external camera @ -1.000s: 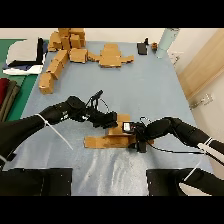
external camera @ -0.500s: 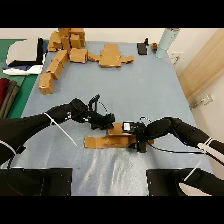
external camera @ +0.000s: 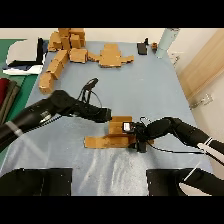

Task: Fold the box.

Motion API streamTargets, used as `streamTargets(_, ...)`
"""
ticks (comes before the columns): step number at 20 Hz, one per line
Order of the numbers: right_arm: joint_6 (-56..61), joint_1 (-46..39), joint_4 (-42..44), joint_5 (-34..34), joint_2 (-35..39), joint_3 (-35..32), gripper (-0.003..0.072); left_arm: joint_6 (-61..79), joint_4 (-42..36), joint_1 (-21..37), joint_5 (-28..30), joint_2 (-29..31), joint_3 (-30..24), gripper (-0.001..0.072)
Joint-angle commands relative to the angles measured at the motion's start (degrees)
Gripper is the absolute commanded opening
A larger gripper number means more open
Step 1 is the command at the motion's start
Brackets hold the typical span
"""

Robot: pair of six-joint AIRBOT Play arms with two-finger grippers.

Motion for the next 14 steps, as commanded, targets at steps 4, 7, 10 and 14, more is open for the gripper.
streamTargets(4,0.0,0.0,0.0,0.0,0.0,0.0,0.0438,-0.5,21.6,-6.1,-6.4,23.9,-7.4,0.0011)
streamTargets(7,0.0,0.0,0.0,0.0,0.0,0.0,0.0438,7.6,26.0,-10.3,-7.0,28.6,-10.4,0.0013)
streamTargets(10,0.0,0.0,0.0,0.0,0.0,0.0,0.0438,19.9,26.0,-13.5,-6.9,28.0,-12.9,0.0021)
streamTargets(14,0.0,0.0,0.0,0.0,0.0,0.0,0.0438,38.4,19.8,-9.8,-1.4,24.3,-17.1,0.0550)
